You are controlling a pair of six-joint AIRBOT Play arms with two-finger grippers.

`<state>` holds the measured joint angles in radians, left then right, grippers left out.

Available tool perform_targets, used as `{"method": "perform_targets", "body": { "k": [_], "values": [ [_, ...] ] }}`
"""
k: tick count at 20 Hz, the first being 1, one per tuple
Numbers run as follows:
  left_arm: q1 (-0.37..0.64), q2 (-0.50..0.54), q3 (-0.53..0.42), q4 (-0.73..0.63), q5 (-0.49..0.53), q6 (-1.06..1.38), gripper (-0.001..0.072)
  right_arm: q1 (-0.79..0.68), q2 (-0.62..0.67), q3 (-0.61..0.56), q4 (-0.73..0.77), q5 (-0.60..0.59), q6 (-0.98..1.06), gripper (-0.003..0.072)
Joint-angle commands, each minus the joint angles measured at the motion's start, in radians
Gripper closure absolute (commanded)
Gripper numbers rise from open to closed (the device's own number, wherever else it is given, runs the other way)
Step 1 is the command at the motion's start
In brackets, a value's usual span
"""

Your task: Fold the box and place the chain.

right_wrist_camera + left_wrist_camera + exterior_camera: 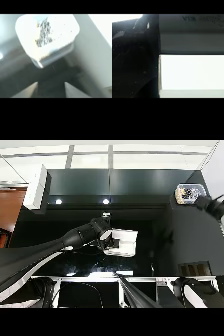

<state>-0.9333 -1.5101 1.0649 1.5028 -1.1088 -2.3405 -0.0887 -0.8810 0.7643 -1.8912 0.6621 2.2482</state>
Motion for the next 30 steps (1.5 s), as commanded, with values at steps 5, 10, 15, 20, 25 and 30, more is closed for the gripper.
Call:
{"method": "perform_targets", "body": {
  "k": [5,10,15,20,25,30],
  "values": [
    [0.000,0.001,0.000,0.000,0.000,-0.001,0.0680,-0.238,-0.686,0.719,0.592,0.271,-0.448,-0.0024],
    [0.000,0.001,0.000,0.000,0.000,-0.001,0.0679,-0.269,-1.044,1.191,0.465,0.703,-0.306,-0.0023],
    [0.000,0.001,0.000,0.000,-0.001,-0.001,0.0679,-0.274,-1.140,1.256,0.397,0.720,-0.305,-0.0022],
    [0.000,0.001,0.000,0.000,-0.003,-0.001,0.0679,-0.275,-1.170,1.256,0.353,0.699,-0.299,0.0011],
    [0.000,0.001,0.000,0.000,-0.003,-0.001,0.0680,-0.275,-1.193,1.255,0.380,0.675,-0.299,0.0070],
    [0.000,0.001,0.000,0.000,-0.003,-0.001,0.0680,-0.275,-1.207,1.255,0.402,0.655,-0.301,0.0071]
  ]
}}
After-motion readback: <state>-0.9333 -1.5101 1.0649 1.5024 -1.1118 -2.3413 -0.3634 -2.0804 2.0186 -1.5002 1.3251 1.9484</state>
